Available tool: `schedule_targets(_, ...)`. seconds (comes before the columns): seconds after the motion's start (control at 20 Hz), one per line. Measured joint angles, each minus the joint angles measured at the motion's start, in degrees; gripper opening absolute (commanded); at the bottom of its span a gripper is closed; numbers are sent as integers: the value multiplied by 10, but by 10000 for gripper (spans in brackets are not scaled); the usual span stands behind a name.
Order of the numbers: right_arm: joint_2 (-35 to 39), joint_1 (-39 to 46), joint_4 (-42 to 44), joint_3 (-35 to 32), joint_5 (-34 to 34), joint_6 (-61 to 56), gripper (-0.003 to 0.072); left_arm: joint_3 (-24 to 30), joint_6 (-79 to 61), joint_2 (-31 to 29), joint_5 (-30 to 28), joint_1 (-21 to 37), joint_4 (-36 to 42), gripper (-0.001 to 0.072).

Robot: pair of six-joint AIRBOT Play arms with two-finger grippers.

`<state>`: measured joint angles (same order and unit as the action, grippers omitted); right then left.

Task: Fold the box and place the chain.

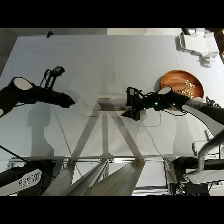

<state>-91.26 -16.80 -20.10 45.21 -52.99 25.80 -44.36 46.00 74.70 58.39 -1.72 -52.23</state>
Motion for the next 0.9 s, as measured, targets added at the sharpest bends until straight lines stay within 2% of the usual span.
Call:
schedule_targets(0.2, 0, 0, 0, 0, 0, 0, 395, 18, 68, 26, -18, -55, 0, 5)
schedule_targets(0.4, 0, 0, 0, 0, 0, 0, 395, 24, 87, 41, -26, -101, 40, 7)
schedule_targets(0.65, 0, 0, 0, 0, 0, 0, 395, 25, 93, 37, -27, -122, 98, 8)
schedule_targets(0.75, 0, 0, 0, 0, 0, 0, 395, 25, 95, 27, -28, -124, 115, 29)
schedule_targets(0.8, 0, 0, 0, 0, 0, 0, 395, 25, 95, 23, -31, -125, 120, 87)
schedule_targets(0.9, 0, 0, 0, 0, 0, 0, 395, 25, 99, 15, -37, -125, 128, 259)
